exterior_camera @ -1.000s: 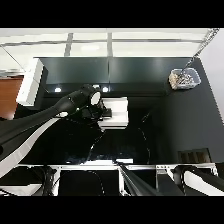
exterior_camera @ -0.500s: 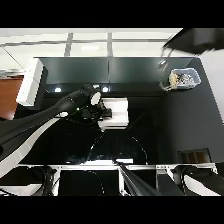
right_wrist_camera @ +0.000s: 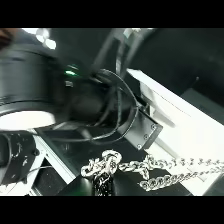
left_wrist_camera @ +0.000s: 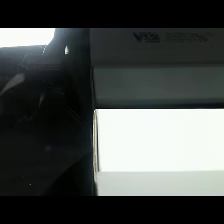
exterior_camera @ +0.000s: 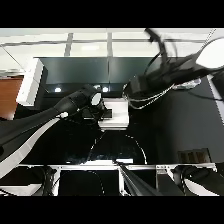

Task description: Fold the box and place the chain.

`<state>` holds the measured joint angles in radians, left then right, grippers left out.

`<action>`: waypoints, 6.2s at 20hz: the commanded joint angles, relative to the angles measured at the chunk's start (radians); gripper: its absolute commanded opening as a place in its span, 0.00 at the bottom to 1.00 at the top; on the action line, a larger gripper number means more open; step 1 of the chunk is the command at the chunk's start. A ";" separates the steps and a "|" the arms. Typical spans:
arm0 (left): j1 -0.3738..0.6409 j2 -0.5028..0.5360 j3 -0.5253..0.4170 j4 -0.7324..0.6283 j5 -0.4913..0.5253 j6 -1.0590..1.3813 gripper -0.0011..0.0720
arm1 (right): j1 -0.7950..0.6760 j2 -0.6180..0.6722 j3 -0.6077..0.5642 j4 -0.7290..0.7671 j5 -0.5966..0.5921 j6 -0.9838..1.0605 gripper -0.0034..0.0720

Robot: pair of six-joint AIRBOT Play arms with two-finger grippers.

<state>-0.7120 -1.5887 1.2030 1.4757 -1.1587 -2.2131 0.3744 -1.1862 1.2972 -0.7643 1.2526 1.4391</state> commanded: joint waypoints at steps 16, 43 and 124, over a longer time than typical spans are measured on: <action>-0.013 0.000 0.000 0.001 0.006 0.010 0.06 | -0.079 -0.019 -0.165 0.036 -0.068 -0.024 0.44; -0.014 0.000 0.000 0.001 0.005 0.010 0.06 | -0.484 -0.423 -0.089 -0.546 -0.516 0.541 0.07; -0.014 0.000 0.000 0.001 -0.005 0.010 0.06 | -0.069 0.121 -0.020 0.105 0.013 -0.042 0.07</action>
<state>-0.7250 -1.5887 1.2030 1.4757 -1.1637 -2.2032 0.2928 -1.0351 1.2774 -0.6579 1.2877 1.3987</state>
